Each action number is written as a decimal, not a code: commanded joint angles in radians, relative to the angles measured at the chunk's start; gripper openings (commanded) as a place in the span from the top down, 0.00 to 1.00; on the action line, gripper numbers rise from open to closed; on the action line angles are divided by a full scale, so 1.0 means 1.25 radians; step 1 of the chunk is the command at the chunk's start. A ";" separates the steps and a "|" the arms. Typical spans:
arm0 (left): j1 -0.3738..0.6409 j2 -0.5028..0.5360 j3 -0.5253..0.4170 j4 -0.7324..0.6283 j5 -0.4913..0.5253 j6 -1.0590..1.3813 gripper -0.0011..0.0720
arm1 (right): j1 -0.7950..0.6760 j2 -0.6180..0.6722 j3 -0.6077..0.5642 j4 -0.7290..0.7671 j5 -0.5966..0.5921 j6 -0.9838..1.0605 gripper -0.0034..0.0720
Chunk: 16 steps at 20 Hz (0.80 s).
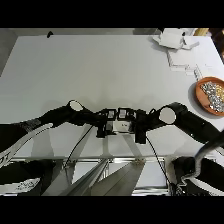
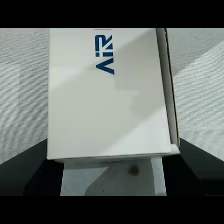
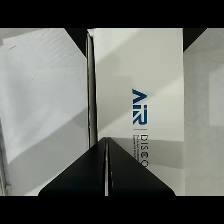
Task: Fold the box and place the chain.
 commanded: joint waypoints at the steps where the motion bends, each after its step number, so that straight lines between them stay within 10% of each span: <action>1: 0.000 0.000 0.000 -0.001 0.000 -0.001 0.78 | 0.000 -0.002 -0.001 0.001 -0.004 0.005 0.93; 10: 0.000 0.000 0.000 -0.001 0.000 -0.001 0.78 | -0.012 0.203 0.022 -0.131 -0.004 0.195 0.87; 16: 0.000 0.000 0.000 -0.001 0.000 -0.001 0.78 | -0.284 0.236 0.016 -0.172 0.012 0.240 0.88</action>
